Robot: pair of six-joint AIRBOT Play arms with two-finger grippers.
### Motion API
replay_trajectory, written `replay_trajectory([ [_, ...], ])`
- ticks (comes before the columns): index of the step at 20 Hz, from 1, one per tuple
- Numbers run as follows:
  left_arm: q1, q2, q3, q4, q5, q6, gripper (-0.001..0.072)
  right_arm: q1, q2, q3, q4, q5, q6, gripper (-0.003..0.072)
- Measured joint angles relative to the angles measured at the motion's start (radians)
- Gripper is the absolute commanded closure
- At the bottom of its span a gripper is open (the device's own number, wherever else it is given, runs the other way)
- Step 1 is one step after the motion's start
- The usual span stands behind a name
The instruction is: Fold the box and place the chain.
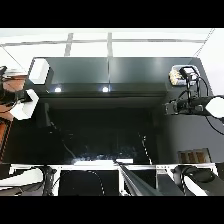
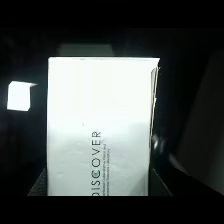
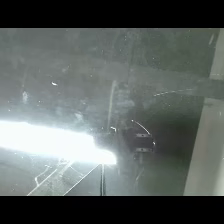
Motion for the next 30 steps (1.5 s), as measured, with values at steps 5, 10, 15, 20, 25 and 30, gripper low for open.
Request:
replay_trajectory([
  [5, 0.018, -0.08, 0.039, -0.118, 0.161, 0.219, 0.0375, 0.0, 0.0, 0.0, 0.002, -0.005, 0.031, 0.0672],
  [10, -0.039, -0.184, 0.106, -0.148, 0.235, 0.3, 0.0044, 0.0, 0.0, 0.0, 0.002, 0.001, 0.043, 0.0673],
  [15, -0.071, -0.221, 0.192, -0.118, 0.261, 0.233, -0.0008, 0.0, 0.0, 0.0, 0.002, 0.014, 0.047, 0.0673],
  [20, -0.09, -0.18, 0.421, -0.092, 0.125, 0.118, 0.0032, 0.0, 0.001, -0.008, 0.018, 0.016, 0.046, 0.0673],
  [25, -0.145, -0.141, 0.649, -0.17, -0.171, 0.026, 0.0687, 0.017, 0.002, -0.008, 0.03, -0.055, 0.023, 0.0673],
  [30, -0.296, 0.03, 0.577, -0.195, -0.318, -0.059, 0.0686, 0.038, 0.076, 0.007, 0.049, 0.001, -0.054, 0.0673],
])
